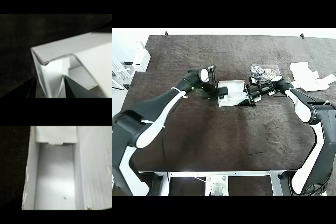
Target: Fold the box and place the chain.
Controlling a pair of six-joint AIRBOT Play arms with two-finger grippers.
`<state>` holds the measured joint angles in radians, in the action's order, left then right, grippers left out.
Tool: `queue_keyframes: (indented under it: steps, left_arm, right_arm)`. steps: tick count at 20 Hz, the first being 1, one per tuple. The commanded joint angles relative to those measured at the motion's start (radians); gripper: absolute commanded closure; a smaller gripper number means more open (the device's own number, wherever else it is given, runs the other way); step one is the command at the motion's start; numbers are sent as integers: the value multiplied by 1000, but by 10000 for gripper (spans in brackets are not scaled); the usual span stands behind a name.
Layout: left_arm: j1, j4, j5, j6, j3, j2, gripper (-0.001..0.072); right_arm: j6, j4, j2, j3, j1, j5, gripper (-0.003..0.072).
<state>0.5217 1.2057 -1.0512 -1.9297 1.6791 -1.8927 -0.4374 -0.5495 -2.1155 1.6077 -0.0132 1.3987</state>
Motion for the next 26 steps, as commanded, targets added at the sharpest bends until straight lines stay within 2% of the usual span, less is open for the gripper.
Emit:
queue_keyframes:
  steps: [1,5,9,13,19,23,26]
  left_arm:
    - [2,24,-18,-38,27,-6,323]
    - [2,39,-55,-52,68,-31,323]
    - [2,75,-151,-61,174,-86,323]
    - [2,134,-251,-98,241,-109,322]
    - [2,173,-290,-125,268,-115,322]
    - [10,187,-391,-139,409,-209,323]
    - [10,176,-379,-150,410,-219,323]
  right_arm:
    - [-1,-1,0,0,3,-2,256]
    - [-1,-1,0,0,3,-2,256]
    - [-1,-1,0,0,3,-2,255]
    - [-1,-1,0,0,3,-2,255]
    - [-1,-1,0,0,3,-2,255]
    - [-1,-1,0,0,3,-2,256]
    - [-1,-1,0,0,3,-2,256]
